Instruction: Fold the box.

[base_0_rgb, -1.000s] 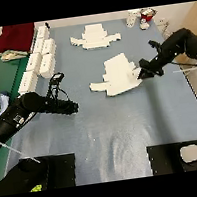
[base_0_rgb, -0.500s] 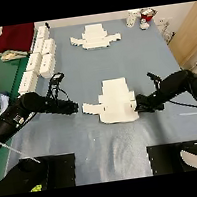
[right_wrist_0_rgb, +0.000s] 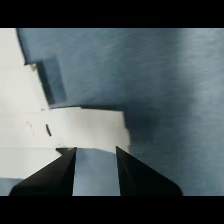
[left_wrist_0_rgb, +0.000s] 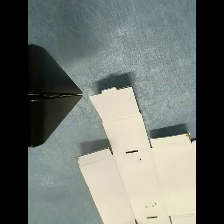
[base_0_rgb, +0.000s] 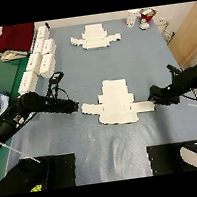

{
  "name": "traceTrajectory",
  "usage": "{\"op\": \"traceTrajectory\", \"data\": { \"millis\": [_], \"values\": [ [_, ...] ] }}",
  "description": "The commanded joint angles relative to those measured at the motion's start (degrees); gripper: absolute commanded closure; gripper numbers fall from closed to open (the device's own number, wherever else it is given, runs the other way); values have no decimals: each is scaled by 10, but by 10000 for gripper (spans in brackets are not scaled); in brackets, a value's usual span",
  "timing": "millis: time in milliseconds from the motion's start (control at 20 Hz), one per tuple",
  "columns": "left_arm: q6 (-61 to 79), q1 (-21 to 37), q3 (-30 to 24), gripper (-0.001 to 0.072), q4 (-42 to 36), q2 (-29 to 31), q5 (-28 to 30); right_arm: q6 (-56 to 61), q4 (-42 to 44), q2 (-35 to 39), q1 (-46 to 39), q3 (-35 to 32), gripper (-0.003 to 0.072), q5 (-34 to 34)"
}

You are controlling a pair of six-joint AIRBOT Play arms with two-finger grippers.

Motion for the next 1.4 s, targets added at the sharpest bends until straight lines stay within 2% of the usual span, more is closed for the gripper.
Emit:
{"op": "traceTrajectory", "data": {
  "millis": [0, 150, 400, 600, 700, 900, 1000, 1050, 1200, 1350],
  "values": [
    [0, 0, 0, 697, -2, 0, 3, -107, 56, -35, -96, 4, 305, -9],
    [0, 0, 0, 697, -2, 0, 3, -174, 108, -84, -133, 4, 305, -9],
    [0, 0, 0, 697, -2, 0, 0, -246, 169, -141, -137, 2, 305, -38],
    [0, 0, 0, 697, -3, 0, 0, -268, 205, -142, -137, -28, 305, -41],
    [0, 0, 0, 697, -12, 0, -1, -288, 224, -142, -137, -44, 344, -50],
    [0, 0, 0, 697, -22, 0, -4, -297, 240, -142, -88, -56, 348, -36],
    [0, 0, 0, 697, -22, 0, -3, -297, 243, -141, -56, -56, 471, -10],
    [0, 0, 0, 697, -22, 0, -3, -297, 243, -141, -46, -56, 475, -1],
    [0, 0, 0, 697, -33, 0, -4, -312, 243, -137, -40, -56, 684, 3],
    [0, 4, 5, 694, -40, 0, 2, -327, 244, -102, -28, -56, 684, -8]
  ]
}}
